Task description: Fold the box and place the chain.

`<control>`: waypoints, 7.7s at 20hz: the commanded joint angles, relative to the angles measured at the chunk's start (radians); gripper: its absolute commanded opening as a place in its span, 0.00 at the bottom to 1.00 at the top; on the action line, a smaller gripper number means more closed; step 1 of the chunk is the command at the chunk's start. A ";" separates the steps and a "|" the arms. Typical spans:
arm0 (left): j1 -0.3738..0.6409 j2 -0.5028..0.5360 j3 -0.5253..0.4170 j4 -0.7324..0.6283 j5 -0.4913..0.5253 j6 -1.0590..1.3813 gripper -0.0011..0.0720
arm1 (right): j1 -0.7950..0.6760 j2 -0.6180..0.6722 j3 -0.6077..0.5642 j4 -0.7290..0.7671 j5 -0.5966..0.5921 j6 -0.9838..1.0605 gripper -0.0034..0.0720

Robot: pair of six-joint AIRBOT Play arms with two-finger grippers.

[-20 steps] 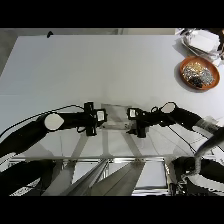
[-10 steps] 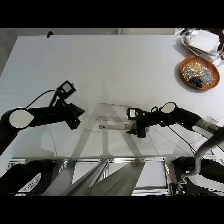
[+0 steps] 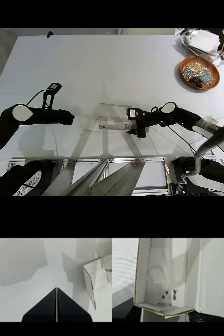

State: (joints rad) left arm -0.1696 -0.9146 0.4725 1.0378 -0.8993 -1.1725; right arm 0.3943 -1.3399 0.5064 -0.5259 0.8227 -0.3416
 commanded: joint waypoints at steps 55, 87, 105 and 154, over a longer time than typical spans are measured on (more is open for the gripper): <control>-0.341 -0.263 0.095 -0.372 0.107 0.031 0.47 | -0.001 0.001 0.001 0.000 0.000 0.000 0.55; -0.591 -0.520 0.495 0.218 -0.145 -0.854 0.44 | -0.001 0.001 0.001 0.000 0.000 0.000 0.55; -0.663 -0.564 0.494 0.370 -0.156 -1.006 0.05 | -0.001 0.001 0.001 0.000 0.000 0.000 0.55; -0.159 -0.045 -0.010 -0.170 -0.016 1.459 0.98 | -0.001 0.001 0.001 0.000 0.000 0.000 0.55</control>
State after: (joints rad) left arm -0.3820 -0.9283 0.5282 1.0611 -0.8188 -0.3836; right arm 0.3943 -1.3399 0.5064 -0.5259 0.8227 -0.3416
